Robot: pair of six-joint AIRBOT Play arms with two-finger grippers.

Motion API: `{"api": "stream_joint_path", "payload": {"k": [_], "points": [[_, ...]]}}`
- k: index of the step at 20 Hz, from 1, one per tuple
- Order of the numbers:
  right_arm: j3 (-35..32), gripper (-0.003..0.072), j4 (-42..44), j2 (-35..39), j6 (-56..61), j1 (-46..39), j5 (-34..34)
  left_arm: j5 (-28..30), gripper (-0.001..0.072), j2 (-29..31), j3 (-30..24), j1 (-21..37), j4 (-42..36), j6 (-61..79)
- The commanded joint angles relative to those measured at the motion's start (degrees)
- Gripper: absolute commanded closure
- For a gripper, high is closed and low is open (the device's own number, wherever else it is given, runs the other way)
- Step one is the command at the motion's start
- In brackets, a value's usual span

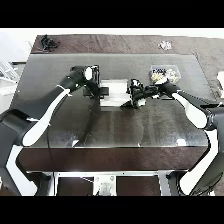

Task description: Fold the box and place the chain.

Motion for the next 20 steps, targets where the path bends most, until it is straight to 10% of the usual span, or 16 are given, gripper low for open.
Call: {"api": "stream_joint_path", "payload": {"k": [1, 20], "points": [[-0.02, 0.0108, 0.0, 0.02, 0.0, -0.04, -0.02, -5.27, 0.0415, -2.95, 4.76, -0.94, 3.3, -0.87], [-0.02, 0.0108, 0.0, 0.02, 0.0, -0.04, -0.02, -17.66, 0.0417, -11.04, 18.23, -2.69, 6.97, -4.22]]}}
